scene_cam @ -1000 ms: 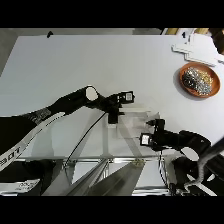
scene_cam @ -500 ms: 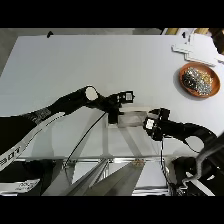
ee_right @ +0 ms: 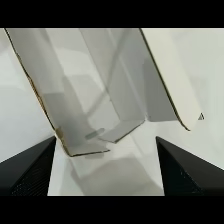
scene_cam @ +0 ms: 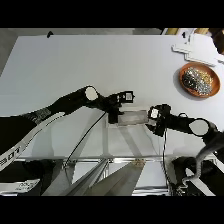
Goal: Fold the box and place the chain.
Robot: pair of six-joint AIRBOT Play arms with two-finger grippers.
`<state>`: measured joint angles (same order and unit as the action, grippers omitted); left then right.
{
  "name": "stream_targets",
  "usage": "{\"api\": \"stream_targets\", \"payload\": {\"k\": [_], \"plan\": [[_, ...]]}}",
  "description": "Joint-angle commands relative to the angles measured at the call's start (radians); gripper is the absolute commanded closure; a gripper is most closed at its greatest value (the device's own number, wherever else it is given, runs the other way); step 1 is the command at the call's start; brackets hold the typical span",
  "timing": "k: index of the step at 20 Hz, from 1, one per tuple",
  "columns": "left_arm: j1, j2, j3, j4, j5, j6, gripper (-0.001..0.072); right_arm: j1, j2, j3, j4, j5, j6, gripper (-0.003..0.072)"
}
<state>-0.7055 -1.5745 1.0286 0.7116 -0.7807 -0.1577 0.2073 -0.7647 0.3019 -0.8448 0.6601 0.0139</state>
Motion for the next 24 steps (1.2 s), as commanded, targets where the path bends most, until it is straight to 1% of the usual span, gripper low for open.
{"api": "stream_targets", "payload": {"k": [1,4,9,10,12,15,20,24], "plan": [[0.000,0.000,0.001,0.000,-0.001,0.000,0.0700,-0.075,-0.060,0.006,0.187,0.065,-0.247,-0.0006],[0.000,0.000,0.001,0.000,-0.001,0.000,0.0700,-0.119,-0.121,0.008,0.253,0.066,-0.391,-0.0007],[0.000,0.000,0.001,0.000,-0.001,0.000,0.0700,-0.200,-0.206,0.010,0.294,0.091,-0.525,-0.0006],[0.000,0.000,0.001,0.000,-0.001,0.000,0.0700,-0.203,-0.225,0.017,0.309,0.100,-0.542,-0.0006],[0.000,0.001,0.001,0.000,-0.001,0.000,0.0700,-0.203,-0.271,0.047,0.323,0.159,-0.577,-0.0005],[0.000,0.000,0.001,0.000,-0.001,0.000,0.0700,-0.203,-0.335,0.103,0.331,0.236,-0.583,-0.0005],[0.000,0.001,0.001,0.000,-0.001,0.000,0.0700,-0.202,-0.383,0.109,0.319,0.246,-0.542,-0.0005],[0.000,0.001,0.001,0.000,-0.001,0.000,0.0700,-0.177,-0.413,0.109,0.298,0.291,-0.542,-0.0001]]}}
